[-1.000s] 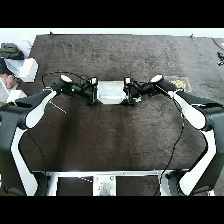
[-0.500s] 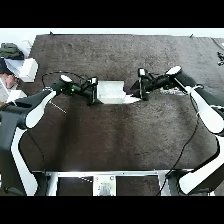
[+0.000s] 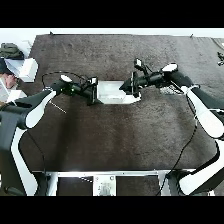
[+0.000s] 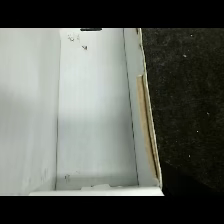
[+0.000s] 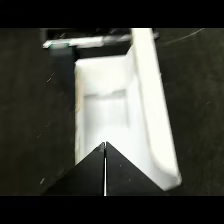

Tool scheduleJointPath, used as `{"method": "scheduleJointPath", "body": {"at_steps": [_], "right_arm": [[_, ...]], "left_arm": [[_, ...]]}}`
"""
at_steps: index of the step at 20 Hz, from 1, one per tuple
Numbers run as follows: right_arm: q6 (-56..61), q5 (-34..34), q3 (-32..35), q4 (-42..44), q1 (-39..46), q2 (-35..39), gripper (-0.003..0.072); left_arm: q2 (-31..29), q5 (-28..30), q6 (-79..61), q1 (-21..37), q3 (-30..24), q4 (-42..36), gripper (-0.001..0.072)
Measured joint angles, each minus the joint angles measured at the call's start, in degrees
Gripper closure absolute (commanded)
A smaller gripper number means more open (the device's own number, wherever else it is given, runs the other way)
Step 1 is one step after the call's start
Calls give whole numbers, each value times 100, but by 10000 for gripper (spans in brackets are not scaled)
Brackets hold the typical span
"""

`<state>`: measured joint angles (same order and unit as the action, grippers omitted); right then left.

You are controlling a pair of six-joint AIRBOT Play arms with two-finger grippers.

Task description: Fold the box and place the chain.

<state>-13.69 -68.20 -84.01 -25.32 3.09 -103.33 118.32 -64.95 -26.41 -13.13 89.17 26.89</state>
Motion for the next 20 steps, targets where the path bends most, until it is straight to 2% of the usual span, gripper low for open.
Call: {"method": "scheduleJointPath", "body": {"at_steps": [11, 20], "right_arm": [[107, 1624, 0, 267, -238, -138, 703], [87, 1976, -4, 304, -238, -597, 703]], "left_arm": [[0, -2, 2, 0, 0, 2, 377], [0, -2, 7, 2, 0, -4, 376]]}}
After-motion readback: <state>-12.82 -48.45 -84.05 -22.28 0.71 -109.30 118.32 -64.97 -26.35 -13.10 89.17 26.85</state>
